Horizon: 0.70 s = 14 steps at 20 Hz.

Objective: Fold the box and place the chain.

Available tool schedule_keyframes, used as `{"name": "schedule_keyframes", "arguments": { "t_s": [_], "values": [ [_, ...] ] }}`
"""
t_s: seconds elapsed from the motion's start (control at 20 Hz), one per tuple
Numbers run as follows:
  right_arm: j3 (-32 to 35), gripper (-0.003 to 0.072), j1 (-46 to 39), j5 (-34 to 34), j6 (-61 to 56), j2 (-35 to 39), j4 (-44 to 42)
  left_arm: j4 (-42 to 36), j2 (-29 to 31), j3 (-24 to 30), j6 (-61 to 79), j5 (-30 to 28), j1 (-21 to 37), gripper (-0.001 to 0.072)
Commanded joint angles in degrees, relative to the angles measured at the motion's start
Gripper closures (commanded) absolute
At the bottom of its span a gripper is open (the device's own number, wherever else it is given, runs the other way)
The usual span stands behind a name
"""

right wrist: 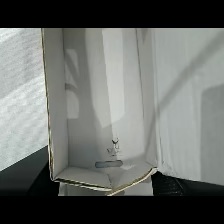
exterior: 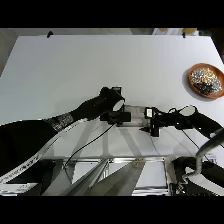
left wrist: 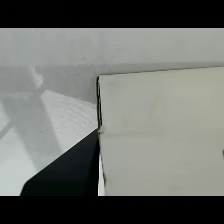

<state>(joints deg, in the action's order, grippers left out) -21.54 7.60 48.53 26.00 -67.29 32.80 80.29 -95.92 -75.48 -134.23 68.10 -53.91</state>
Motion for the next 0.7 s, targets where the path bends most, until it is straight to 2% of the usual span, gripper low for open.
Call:
{"name": "schedule_keyframes", "arguments": {
  "t_s": [0.0,0.2,0.45,0.65],
  "values": [
    [0.0,0.0357,0.0,0.1,0.0,0.0,-0.1,-2.6,2.1,-0.1,8.6,-0.4,1.2,0.0534],
    [0.0,0.0357,0.0,0.1,0.0,0.0,-0.1,-7.7,6.8,0.0,20.7,2.0,3.6,0.0535],
    [0.0,0.0357,0.0,0.1,0.0,0.0,-0.1,-7.8,14.6,0.0,26.8,3.2,4.1,0.0535],
    [0.0,0.0357,0.0,0.1,0.0,0.0,-0.1,-7.4,19.1,0.1,34.4,11.6,5.7,0.0534]
  ]
}}
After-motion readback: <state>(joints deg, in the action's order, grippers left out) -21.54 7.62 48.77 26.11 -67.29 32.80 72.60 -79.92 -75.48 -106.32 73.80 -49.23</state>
